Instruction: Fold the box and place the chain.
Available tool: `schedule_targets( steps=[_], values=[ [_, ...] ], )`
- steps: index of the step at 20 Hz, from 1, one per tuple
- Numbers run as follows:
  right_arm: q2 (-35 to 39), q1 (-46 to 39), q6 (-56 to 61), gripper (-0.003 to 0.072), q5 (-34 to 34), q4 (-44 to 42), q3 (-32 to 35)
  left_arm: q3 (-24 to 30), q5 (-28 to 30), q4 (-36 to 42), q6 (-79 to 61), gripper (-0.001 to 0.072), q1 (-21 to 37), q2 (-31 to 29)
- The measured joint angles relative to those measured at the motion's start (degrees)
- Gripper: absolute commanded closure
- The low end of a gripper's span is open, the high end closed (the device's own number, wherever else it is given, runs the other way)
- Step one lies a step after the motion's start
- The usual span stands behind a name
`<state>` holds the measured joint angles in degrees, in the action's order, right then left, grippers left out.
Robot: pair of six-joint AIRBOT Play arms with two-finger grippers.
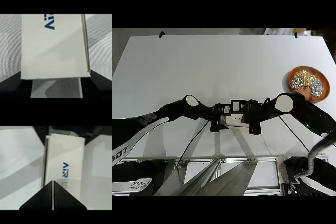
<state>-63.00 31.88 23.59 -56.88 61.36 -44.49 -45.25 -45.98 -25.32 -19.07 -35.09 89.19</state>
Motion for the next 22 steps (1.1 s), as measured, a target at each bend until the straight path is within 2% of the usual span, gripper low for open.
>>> schedule_targets(
  steps=[22],
  values=[
    [0.0,0.0,4.9,0.0672,3.1,-0.3,5.7,0.0,0.0,0.0,0.0,0.0502,0.0,0.0]
  ],
)
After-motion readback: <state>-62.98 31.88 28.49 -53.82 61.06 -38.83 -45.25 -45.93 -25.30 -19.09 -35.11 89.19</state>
